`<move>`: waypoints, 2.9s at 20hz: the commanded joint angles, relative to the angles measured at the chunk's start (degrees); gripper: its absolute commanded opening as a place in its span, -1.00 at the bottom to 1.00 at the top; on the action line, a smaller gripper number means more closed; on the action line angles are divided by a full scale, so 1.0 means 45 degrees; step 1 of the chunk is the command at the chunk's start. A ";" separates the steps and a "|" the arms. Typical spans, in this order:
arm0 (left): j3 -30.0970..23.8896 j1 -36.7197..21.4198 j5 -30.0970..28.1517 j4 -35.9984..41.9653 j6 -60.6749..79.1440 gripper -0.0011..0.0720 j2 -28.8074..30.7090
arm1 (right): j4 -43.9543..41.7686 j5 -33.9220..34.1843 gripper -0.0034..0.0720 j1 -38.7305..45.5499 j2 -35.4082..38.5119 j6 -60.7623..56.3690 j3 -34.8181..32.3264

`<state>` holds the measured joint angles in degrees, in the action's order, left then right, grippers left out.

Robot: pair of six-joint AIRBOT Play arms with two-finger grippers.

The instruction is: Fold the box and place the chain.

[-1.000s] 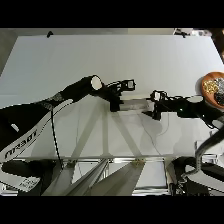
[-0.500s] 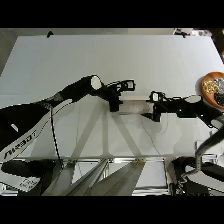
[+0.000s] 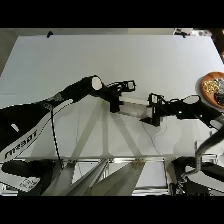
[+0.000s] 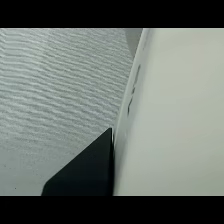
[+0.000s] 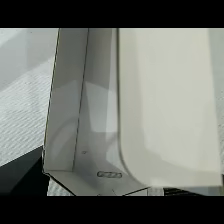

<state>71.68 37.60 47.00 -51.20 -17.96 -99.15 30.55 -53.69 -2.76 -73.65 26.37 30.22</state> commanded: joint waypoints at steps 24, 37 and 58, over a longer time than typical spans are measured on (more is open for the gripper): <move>-0.0005 0.0000 -0.0010 -0.0010 -0.0010 -0.94 0.0000 | 0.0141 0.0928 0.90 0.1117 -0.0039 -0.0379 0.0364; -0.0005 0.0000 -0.0005 -0.0010 -0.0010 -0.94 0.0000 | -0.0306 0.1137 0.90 0.0869 -0.0189 0.1899 0.0670; -0.0005 0.0000 -0.0010 -0.0010 -0.0010 -0.94 0.0000 | -0.0471 0.1103 0.84 0.0189 -0.1175 0.1826 0.0840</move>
<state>71.68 37.58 47.09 -51.29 -17.98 -99.20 28.34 -48.66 -1.85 -78.54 34.74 33.98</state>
